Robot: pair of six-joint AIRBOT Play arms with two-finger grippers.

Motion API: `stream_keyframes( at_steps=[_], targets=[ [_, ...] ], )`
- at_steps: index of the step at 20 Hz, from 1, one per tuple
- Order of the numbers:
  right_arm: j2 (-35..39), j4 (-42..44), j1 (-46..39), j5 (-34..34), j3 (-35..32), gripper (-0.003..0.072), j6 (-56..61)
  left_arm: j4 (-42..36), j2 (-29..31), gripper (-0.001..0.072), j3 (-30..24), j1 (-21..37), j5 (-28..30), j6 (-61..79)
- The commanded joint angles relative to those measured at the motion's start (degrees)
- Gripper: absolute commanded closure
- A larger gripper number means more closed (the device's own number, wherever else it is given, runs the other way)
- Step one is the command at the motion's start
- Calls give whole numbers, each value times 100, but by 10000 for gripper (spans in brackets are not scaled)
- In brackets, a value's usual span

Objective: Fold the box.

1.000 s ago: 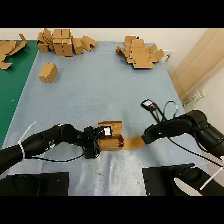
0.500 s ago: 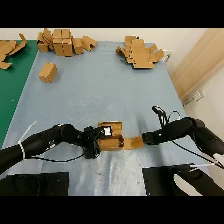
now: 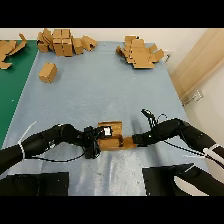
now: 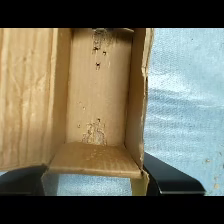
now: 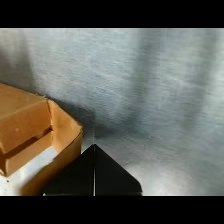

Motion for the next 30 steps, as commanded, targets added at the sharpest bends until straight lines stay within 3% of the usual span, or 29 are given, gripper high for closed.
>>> stream_keyframes(
  at_steps=[1,4,6,11,13,19,20,21,24,27,30],
  targets=[
    [31,240,264,94,76,680,-17,2,2,190,-2,0,0,0],
    [313,238,444,94,238,677,55,2,2,190,-2,0,0,0],
    [472,264,455,22,323,519,52,2,2,190,-2,0,0,0],
    [581,299,452,-11,409,515,103,2,2,190,-2,0,0,0],
    [584,302,452,-17,409,381,107,2,2,190,-2,0,0,0],
    [581,413,455,-164,474,379,105,2,2,190,-2,0,0,0],
    [581,426,494,-175,490,298,105,2,2,190,-2,0,0,0],
    [579,428,590,-151,492,272,157,2,2,190,-2,0,0,0],
    [435,354,1025,164,494,274,531,2,2,190,-2,0,0,0],
    [170,-219,1609,448,671,274,1364,2,2,190,-2,0,-2,0],
    [-170,-1558,2323,428,1117,278,2839,2,2,190,-2,0,-2,0]
  ],
)
